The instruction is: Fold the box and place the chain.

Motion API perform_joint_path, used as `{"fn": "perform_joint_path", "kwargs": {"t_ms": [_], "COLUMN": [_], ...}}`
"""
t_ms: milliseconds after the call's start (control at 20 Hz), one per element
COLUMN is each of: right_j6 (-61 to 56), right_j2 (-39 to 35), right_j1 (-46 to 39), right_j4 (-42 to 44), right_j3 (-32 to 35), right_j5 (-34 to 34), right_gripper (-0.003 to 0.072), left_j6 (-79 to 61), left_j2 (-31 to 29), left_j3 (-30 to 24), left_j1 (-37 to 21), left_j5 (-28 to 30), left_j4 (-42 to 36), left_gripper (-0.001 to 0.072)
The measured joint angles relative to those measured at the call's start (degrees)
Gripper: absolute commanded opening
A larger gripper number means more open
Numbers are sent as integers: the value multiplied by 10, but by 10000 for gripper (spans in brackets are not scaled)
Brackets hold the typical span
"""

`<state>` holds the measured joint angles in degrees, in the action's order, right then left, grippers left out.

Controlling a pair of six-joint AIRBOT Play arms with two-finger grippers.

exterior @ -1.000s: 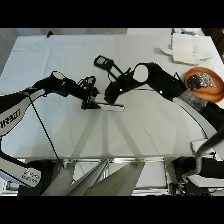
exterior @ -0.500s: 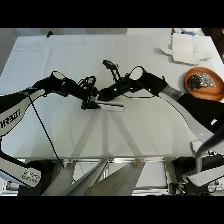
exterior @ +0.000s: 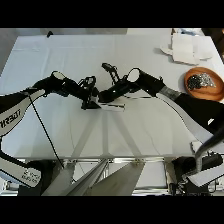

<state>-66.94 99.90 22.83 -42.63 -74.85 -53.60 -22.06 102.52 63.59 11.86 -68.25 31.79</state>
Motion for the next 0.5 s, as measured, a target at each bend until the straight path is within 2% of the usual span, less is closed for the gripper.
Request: {"fn": "perform_joint_path", "kwargs": {"t_ms": [200, 500], "right_j6": [3, 45], "right_j2": [-20, -110], "right_j1": [0, 0], "right_j4": [-17, -31], "right_j3": [2, 2], "right_j5": [-1, 8], "right_gripper": [10, 10], "left_j6": [1, 2], "left_j2": [0, 0], "left_j3": [0, 0], "left_j1": [0, 0], "left_j5": [0, -1], "left_j4": [-1, -1], "left_gripper": [320, 320]}}
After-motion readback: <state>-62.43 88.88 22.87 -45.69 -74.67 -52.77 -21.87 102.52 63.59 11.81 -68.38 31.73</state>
